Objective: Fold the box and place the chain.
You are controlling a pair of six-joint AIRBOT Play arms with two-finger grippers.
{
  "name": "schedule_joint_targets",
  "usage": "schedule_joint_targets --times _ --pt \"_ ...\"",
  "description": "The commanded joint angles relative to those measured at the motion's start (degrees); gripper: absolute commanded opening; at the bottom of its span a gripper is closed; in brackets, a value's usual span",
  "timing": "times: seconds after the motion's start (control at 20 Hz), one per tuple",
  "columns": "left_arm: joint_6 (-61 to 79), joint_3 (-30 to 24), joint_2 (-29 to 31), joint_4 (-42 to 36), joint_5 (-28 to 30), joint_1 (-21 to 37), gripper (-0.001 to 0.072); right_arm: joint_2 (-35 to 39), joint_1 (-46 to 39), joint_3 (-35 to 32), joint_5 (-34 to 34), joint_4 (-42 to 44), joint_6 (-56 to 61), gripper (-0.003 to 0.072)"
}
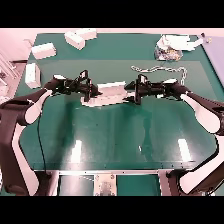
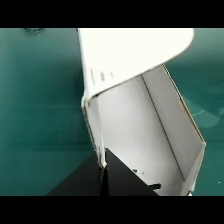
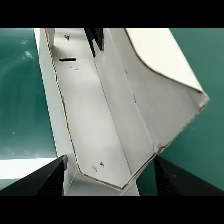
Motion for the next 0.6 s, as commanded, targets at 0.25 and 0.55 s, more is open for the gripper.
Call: schedule_joint_targets --times 0.25,0.55 --pt "0.0 0.07 0.0 0.02 0.04 -0.02 0.0021 -1.25 1.81 1.84 3.17 -7.19 6.25 0.0642" --pt "0.02 0.07 0.0 0.02 0.04 -0.02 0.0021 -2.25 2.78 1.84 1.66 -7.02 7.78 0.0642"
